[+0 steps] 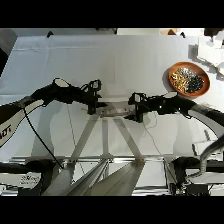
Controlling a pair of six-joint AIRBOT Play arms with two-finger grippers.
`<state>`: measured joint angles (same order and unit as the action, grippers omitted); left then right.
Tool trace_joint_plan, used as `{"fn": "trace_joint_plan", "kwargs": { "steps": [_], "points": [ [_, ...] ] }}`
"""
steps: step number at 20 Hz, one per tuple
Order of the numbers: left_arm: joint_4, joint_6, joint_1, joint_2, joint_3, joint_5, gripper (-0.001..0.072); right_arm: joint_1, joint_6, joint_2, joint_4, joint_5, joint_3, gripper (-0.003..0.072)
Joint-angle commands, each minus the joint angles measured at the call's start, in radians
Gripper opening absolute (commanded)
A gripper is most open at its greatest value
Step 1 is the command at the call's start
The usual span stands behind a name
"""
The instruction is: Fold the box and place the chain.
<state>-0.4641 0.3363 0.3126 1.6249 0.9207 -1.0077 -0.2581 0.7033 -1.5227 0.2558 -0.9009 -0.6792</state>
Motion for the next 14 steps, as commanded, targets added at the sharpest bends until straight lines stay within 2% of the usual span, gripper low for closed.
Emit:
{"fn": "trace_joint_plan", "kwargs": {
  "steps": [1, 14],
  "points": [
    [0.0, 0.0, 0.0, 0.0, 0.0, 0.002, 0.0012, -0.005, -0.004, 0.001, 0.008, 0.007, -0.001, 0.0689],
    [0.0, 0.0, 0.0, 0.0, 0.0, 0.002, 0.0012, -0.005, -0.003, 0.002, 0.006, 0.0, -0.001, 0.0688]
  ]
}}
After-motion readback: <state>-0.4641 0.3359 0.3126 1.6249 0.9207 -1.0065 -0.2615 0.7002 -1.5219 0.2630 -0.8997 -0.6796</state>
